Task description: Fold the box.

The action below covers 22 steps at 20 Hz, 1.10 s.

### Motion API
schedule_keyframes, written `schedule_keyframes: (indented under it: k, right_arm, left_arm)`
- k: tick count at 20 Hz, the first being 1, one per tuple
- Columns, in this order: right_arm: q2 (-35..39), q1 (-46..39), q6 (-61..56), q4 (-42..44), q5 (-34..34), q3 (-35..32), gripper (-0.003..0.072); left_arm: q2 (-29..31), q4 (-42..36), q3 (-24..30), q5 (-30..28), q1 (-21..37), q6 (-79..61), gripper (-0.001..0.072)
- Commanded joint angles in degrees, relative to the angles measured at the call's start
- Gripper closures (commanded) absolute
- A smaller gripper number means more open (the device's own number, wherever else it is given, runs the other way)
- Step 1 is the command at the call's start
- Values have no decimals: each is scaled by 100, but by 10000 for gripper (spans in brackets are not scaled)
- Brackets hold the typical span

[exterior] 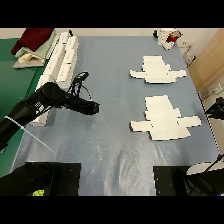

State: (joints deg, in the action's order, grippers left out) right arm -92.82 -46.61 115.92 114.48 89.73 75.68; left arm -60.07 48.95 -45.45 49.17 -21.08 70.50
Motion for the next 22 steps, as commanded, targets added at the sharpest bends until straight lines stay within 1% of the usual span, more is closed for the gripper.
schedule_keyframes:
  k: [1, 4, 13, 14, 15, 18, 19, 20, 21, 22]
  right_arm:
    - [-452, -149, 474, 361, 245, 7, 345]
    - [-658, -149, 520, 275, 275, 7, 345]
    - [-831, -144, 566, 348, 363, 7, 346]
    - [-831, -127, 568, 431, 426, 7, 349]
    - [-831, -81, 566, 496, 483, 4, 383]
    - [-844, 188, 564, 538, 638, -39, 390]
    - [-855, 323, 564, 540, 699, -39, 420]
    - [-855, 474, 564, 544, 761, -39, 553]
    - [-852, 619, 564, 579, 841, -37, 595]
    - [-852, 750, 562, 656, 925, -39, 602]
  left_arm:
    - [2, -42, -4, -15, -2, 2, 695]
    - [2, -68, -4, -15, -2, 0, 695]
    - [2, -142, -4, -15, -2, 0, 695]
    - [2, -142, -4, -15, -2, 0, 695]
    - [2, -144, -4, -15, -2, 0, 695]
    - [4, -146, -4, -7, -2, 0, 695]
    - [4, -146, -4, -2, -2, 0, 695]
    - [2, -146, -4, 7, -2, 0, 695]
    - [4, -146, -4, 37, -2, 0, 695]
    - [2, -144, -4, 81, -2, 2, 695]
